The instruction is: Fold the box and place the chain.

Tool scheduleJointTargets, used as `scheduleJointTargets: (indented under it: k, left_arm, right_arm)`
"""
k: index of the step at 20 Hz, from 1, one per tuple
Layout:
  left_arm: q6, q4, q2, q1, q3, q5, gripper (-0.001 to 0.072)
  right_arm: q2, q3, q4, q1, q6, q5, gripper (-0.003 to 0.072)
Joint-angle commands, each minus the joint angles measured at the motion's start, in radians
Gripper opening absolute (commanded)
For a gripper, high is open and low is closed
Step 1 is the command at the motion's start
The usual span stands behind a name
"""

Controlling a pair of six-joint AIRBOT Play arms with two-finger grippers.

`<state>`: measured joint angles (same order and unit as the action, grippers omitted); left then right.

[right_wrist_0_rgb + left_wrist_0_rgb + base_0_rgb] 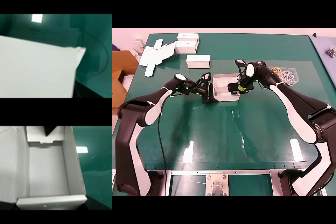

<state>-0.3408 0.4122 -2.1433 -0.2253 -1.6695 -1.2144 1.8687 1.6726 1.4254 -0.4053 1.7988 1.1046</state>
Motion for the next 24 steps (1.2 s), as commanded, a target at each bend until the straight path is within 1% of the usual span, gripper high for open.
scheduleJointTargets:
  k: [1, 3, 11, 12, 13, 20, 21, 22, 23, 24]
  left_arm:
    - [0.000, -0.001, 0.000, 0.000, 0.000, 0.000, 0.0529]
    - [0.000, -0.001, 0.000, 0.000, 0.000, 0.000, 0.0529]
    - [0.000, -0.001, 0.000, 0.000, 0.000, 0.002, 0.0528]
    - [0.000, -0.001, 0.000, 0.000, 0.000, 0.002, 0.0529]
    - [0.000, -0.001, 0.000, 0.000, 0.000, 0.002, 0.0529]
    - [0.000, -0.001, 0.000, 0.000, 0.000, 0.013, 0.0529]
    - [0.000, -0.001, 0.000, 0.000, 0.000, 0.014, 0.0529]
    - [0.000, -0.001, 0.000, 0.000, 0.000, 0.017, 0.0529]
    - [0.000, -0.001, 0.000, 0.000, 0.000, 0.022, 0.0528]
    - [0.000, -0.001, 0.000, 0.000, 0.000, 0.022, 0.0529]
  right_arm:
    - [-0.001, 0.003, 0.023, -0.003, 0.049, -0.001, 0.0399]
    - [0.005, 0.003, 0.052, -0.003, 0.079, 0.008, 0.0391]
    - [0.028, 0.004, 0.062, 0.003, 0.219, 0.141, 0.0389]
    - [0.030, 0.004, 0.064, 0.005, 0.230, 0.154, 0.0358]
    - [0.032, 0.004, 0.063, 0.006, 0.247, 0.164, 0.0347]
    - [0.046, 0.005, 0.040, 0.003, 0.270, 0.172, 0.0346]
    - [0.046, 0.007, 0.042, 0.002, 0.270, 0.172, 0.0308]
    - [0.046, 0.014, 0.041, 0.002, 0.270, 0.170, 0.0239]
    - [0.046, 0.022, 0.042, 0.002, 0.270, 0.168, 0.0237]
    - [0.046, 0.032, 0.043, 0.002, 0.269, 0.168, 0.0189]
